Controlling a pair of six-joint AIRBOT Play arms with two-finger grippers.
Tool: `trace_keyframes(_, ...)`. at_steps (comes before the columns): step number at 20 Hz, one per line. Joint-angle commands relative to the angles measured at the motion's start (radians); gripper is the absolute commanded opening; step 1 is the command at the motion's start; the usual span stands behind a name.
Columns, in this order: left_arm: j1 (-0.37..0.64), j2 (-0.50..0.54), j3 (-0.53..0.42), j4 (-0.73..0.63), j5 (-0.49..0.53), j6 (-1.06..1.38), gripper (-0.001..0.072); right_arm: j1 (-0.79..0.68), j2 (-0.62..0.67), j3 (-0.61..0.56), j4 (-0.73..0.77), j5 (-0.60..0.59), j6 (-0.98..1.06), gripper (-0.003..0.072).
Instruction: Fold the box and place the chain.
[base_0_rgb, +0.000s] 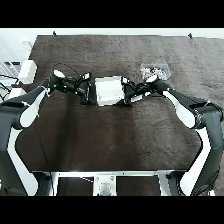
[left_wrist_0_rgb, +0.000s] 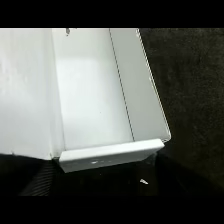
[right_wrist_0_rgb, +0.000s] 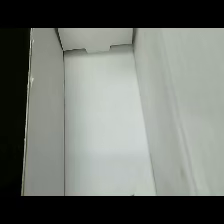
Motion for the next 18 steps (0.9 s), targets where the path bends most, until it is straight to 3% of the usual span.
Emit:
trace_keyframes(1, -0.007, 0.000, -0.002, -0.005, 0.001, 0.002, 0.0717, 0.001, 0.000, 0.000, 0.002, 0.000, 0.001, 0.0635)
trace_keyframes(18, -0.013, -0.027, -0.019, -0.073, 0.097, 0.058, 0.0714, 0.001, 0.000, 0.000, 0.002, 0.000, 0.001, 0.0635)
